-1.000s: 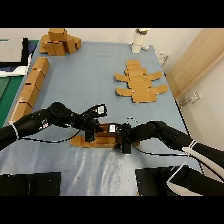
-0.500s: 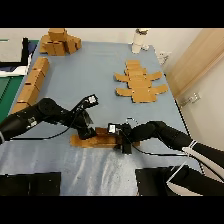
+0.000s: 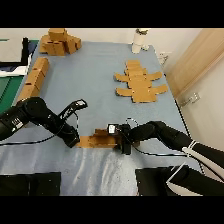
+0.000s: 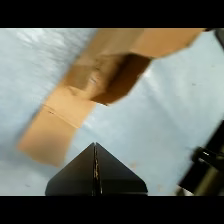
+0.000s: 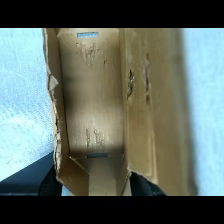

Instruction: Fold the box.

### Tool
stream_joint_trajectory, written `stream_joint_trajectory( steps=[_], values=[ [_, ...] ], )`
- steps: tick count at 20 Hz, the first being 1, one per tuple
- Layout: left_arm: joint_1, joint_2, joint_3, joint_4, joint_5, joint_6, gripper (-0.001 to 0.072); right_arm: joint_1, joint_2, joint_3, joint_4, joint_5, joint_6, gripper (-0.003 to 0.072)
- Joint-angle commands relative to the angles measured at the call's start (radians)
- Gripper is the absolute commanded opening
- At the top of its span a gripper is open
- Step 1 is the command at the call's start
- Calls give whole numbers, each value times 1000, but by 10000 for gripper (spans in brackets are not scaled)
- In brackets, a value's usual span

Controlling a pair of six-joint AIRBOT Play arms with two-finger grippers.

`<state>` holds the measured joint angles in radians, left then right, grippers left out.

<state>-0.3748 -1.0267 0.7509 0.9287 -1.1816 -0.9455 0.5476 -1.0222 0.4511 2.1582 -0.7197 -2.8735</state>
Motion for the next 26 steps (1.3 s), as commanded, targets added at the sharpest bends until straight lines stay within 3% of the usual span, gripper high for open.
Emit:
stream_joint_trajectory(
  steps=[1, 7, 11, 17, 23, 26],
  values=[
    [-43, 2, -18, -175, -73, -68, 12, 3, -1, 1, 1, -1, 0, 507],
    [-85, -68, -18, -485, 237, -37, 12, 3, -1, 1, 1, -1, 0, 507],
    [-74, -204, 10, -513, 372, -25, 12, 3, -1, 1, 1, -2, 0, 507],
    [-37, -307, 39, -498, 418, -8, 12, 3, -1, 1, 1, -28, 0, 507],
    [-36, -360, 42, -480, 385, -8, 12, 3, -1, 1, 0, -31, 0, 507],
    [-35, -360, 42, -480, 322, -8, 12, 3, -1, 1, 0, -31, -34, 507]
  ],
)
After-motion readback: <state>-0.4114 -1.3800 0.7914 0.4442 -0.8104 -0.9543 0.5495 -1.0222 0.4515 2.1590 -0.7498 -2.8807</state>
